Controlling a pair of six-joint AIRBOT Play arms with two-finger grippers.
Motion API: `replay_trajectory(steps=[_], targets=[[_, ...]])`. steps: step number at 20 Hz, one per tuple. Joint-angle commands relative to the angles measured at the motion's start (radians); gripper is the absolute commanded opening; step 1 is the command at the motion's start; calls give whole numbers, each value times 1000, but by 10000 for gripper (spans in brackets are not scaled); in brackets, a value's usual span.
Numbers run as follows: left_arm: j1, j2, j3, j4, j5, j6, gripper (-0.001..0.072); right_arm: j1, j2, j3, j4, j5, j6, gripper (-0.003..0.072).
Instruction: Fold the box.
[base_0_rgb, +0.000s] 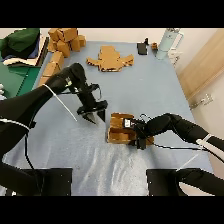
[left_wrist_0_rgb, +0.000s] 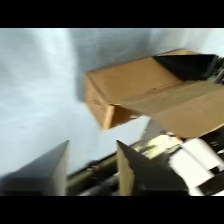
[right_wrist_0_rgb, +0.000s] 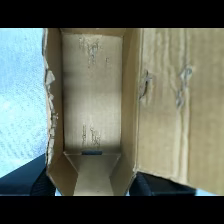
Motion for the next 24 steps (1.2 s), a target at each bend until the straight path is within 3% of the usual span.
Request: replay_trajectory(steps=[1, 6, 9, 11, 14, 15, 16, 17, 20, 24], targets=[[69, 0, 0, 107, -7, 295, 1, 0, 1, 0, 0, 0, 0, 547], [29, 25, -60, 142, 98, 721, 10, 0, 1, 0, 0, 0, 0, 547], [-7, 127, -233, 142, 266, 890, 9, 0, 1, 0, 0, 0, 0, 547], [-34, 232, -386, 148, 444, 980, 9, 0, 1, 0, 0, 0, 0, 547], [-2, 341, -554, 11, 645, 1300, 15, 0, 1, 0, 0, 0, 0, 547], [6, 348, -589, -52, 651, 1490, 88, 0, 1, 0, 0, 0, 0, 547], [6, 345, -615, -126, 649, 1647, 493, 0, 1, 0, -1, 0, 0, 547], [4, 337, -640, -219, 657, 1802, 695, 0, 1, 0, -1, 0, 0, 547], [-4, 304, -686, -410, 671, 2030, 696, 0, 1, 0, -2, 0, 0, 547], [-50, 283, -689, -444, 676, 2122, 696, 0, 1, 0, -2, 0, 0, 547]])
